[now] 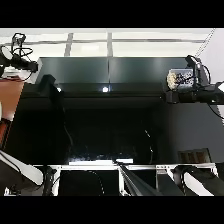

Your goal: Fold the box and place the chain.

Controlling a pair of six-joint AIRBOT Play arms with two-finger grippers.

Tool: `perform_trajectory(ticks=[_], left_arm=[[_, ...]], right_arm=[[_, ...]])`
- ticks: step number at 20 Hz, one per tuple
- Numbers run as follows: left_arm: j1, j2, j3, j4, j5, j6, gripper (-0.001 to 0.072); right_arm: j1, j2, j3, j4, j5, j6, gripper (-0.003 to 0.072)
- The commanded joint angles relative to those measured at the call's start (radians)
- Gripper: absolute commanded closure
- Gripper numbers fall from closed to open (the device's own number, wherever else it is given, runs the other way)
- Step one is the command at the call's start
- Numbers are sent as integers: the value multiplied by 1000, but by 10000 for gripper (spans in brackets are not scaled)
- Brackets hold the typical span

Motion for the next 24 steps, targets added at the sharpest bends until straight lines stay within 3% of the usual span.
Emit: perform_trajectory(ticks=[1, 3, 4, 5, 8, 11, 12, 13, 14, 15, 16, 17, 19, 24], left_arm=[[14, -164, 146, -124, -26, -5, 322], [14, -180, 163, -125, -16, -5, 279], [14, -176, 175, -124, -26, -6, 210], [14, -168, 196, -124, -54, -5, 23], [14, -78, 225, -117, -107, -6, 0], [14, 79, 225, -145, -182, -8, 8], [14, 134, 225, -177, -226, -26, 41], [14, 190, 225, -209, -284, -75, 162], [14, 243, 224, -240, -364, -137, 475], [14, 287, 216, -285, -451, -161, 685], [7, 339, 182, -354, -514, -132, 685], [-9, 399, 127, -416, -537, -90, 687], [-79, 563, -54, -466, -447, -84, 687], [-326, 1025, -747, -330, -37, -93, 686]], right_arm=[[51, -2, 0, -6, -42, 31, 676], [63, -2, 0, -13, -29, 51, 677], [63, -2, 0, -13, -18, 59, 677], [63, -2, 0, -13, -4, 64, 677], [63, -2, 0, -11, 43, 64, 677], [63, 1, 1, -11, 121, 63, 677], [63, 2, 1, -12, 156, 63, 677], [62, 2, 1, -18, 189, 63, 677], [62, 2, 1, -25, 224, 63, 677], [62, 2, 1, -37, 248, 63, 677], [62, 2, 1, -46, 259, 63, 677], [63, 5, 1, -47, 246, 56, 678], [64, 32, 0, -46, 121, 55, 679], [68, 119, -56, -150, -267, -73, 679]])
